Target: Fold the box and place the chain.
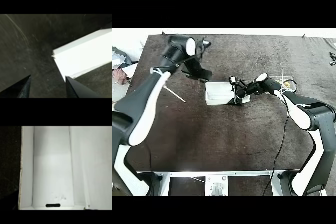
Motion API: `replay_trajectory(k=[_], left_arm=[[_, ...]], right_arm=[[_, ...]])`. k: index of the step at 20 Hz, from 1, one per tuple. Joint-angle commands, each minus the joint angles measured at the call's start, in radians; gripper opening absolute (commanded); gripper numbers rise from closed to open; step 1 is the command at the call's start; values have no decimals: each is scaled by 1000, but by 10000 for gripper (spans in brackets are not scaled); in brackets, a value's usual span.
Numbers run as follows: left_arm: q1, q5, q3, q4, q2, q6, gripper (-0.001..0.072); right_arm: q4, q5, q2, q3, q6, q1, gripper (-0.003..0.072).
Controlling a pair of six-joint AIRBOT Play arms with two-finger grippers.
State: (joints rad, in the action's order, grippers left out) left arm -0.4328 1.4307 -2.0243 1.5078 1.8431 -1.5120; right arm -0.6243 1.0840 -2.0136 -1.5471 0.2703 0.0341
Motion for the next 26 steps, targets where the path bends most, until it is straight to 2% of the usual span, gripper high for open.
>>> replay_trajectory(k=[1, 3, 5, 9, 11, 13, 15, 16, 17, 19, 20, 22, 26], left_arm=[[84, -64, 28, -249, -63, 227, 453], [157, -100, 94, -471, -63, 396, 453], [222, -152, 194, -574, -63, 635, 452], [298, -315, 359, -593, -63, 757, 453], [297, -363, 372, -578, -63, 757, 452], [298, -405, 369, -634, -64, 753, 452], [298, -399, 374, -606, -63, 876, 452], [305, -401, 390, -637, -62, 938, 452], [325, -388, 409, -727, -60, 1020, 451], [379, -288, 413, -937, -24, 1175, 450], [404, -261, 413, -1003, 0, 1218, 378], [433, -249, 413, -1030, 55, 1290, 371], [420, -176, 413, -1033, 151, 1519, 374]], right_arm=[[0, 0, 0, 0, -1, 0, 385], [0, 0, 0, 0, -1, 0, 385], [0, 0, 0, 0, -1, 0, 385], [0, 0, 0, 0, -1, 0, 385], [0, 1, 0, 0, -1, 0, 386], [0, 0, 0, 0, -1, 0, 385], [0, 0, 0, 0, -1, 0, 385], [0, 1, 0, 0, -1, 0, 385], [0, 0, 0, 0, -1, 0, 386], [0, 0, 0, 0, -1, 0, 385], [0, 0, 0, 0, -1, 0, 385], [0, 0, 0, 0, -1, 0, 385], [0, 0, 0, 0, -1, 0, 385]])
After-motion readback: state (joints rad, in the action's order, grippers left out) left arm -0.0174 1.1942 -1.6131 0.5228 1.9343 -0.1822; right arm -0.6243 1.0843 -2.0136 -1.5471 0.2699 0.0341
